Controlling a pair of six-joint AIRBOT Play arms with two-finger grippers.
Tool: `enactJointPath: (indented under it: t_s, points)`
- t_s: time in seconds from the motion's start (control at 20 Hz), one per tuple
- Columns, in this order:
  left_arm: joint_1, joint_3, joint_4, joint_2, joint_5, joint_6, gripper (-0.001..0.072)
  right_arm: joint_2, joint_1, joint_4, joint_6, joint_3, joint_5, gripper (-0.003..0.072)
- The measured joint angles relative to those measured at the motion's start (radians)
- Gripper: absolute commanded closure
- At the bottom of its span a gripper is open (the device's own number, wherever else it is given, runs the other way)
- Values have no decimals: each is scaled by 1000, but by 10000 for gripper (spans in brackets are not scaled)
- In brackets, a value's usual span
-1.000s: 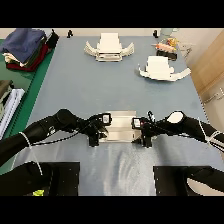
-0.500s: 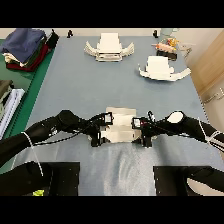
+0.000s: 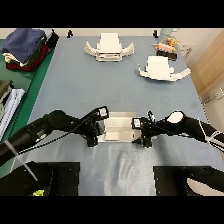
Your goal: Fold the box.
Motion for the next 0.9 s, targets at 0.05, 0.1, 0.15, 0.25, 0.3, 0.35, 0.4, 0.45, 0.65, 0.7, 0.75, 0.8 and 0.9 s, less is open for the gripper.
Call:
enactJointPath:
  t_s: [0.05, 0.1, 0.15, 0.25, 0.3, 0.35, 0.4, 0.45, 0.65, 0.7, 0.75, 0.8, 0.9]
  points:
    - [0, 6, 39, 50, -24, -93, 695, 0, 0, 0, 0, 0, 0, 80]
    - [0, 10, 85, 98, -45, -191, 695, 0, 0, 0, 0, 0, 0, 80]
    - [3, 13, 149, 148, -65, -317, 694, 0, 0, 0, 0, 0, 0, 79]
    - [27, 16, 307, 225, -106, -613, 694, 0, 0, 0, 0, 0, 0, 80]
    - [48, 17, 383, 249, -138, -752, 694, 0, 0, 0, 0, 0, 0, 80]
    - [76, 18, 448, 264, -171, -880, 694, 0, 0, 0, 0, 0, 0, 80]
    - [106, 18, 492, 270, -201, -973, 694, 0, 0, 0, 0, 0, 0, 80]
    - [137, 18, 519, 269, -225, -1050, 694, 0, 0, 0, 0, 0, 0, 80]
    - [220, 16, 519, 183, -259, -1188, 694, 0, 0, 0, 0, 0, 0, 80]
    - [229, 14, 496, 145, -257, -1188, 695, 0, 0, 0, 0, 0, 0, 80]
    - [236, 9, 463, 106, -249, -1180, 694, 0, 0, 0, 0, 0, 0, 80]
    - [241, 3, 423, 66, -244, -1160, 695, 0, 0, 0, 0, 0, 0, 80]
    - [247, -11, 330, -11, -218, -1113, 695, 0, 0, 0, 0, 0, 0, 80]
